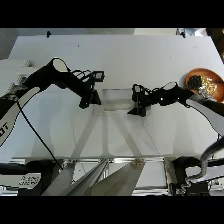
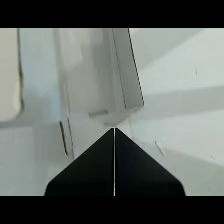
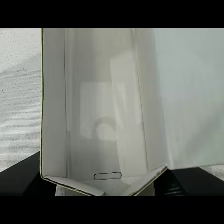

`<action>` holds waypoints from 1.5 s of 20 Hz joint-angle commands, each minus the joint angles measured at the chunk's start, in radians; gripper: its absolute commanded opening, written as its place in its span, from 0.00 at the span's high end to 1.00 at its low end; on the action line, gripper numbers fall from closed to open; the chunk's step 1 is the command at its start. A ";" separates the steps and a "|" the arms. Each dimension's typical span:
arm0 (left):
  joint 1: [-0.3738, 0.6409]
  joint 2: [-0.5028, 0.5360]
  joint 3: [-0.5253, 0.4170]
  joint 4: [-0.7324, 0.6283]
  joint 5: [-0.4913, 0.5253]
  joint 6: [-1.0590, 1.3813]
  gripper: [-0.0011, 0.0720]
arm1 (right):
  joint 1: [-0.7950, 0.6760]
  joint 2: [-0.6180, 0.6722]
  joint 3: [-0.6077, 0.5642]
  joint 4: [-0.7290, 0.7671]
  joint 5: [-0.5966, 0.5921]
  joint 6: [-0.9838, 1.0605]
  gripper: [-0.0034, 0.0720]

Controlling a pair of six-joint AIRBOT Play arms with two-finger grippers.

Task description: Fold the box and place the chain.

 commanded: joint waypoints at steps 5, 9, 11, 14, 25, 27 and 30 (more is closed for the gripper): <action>0.001 0.000 0.000 0.287 0.031 -0.139 0.98 | 0.000 0.000 0.001 0.000 0.000 0.000 0.26; 0.000 0.000 0.000 0.434 0.035 -0.227 0.98 | 0.000 0.000 0.001 0.000 0.000 0.000 0.26; 0.000 0.000 0.000 0.472 0.036 -0.240 0.98 | 0.000 0.000 0.001 0.000 0.000 0.000 0.26; -0.002 0.000 0.000 0.478 0.035 -0.240 0.98 | 0.000 0.000 0.001 0.000 0.000 0.000 0.26; -0.006 0.080 0.000 0.184 0.063 -0.132 0.67 | 0.000 0.000 0.001 0.000 0.000 0.000 0.26; -0.010 0.079 0.000 0.184 0.087 -0.132 0.27 | 0.000 0.000 0.001 0.000 0.000 0.000 0.26; -0.032 0.077 0.000 0.184 0.103 -0.029 0.25 | 0.000 0.000 0.001 0.000 0.000 0.000 0.26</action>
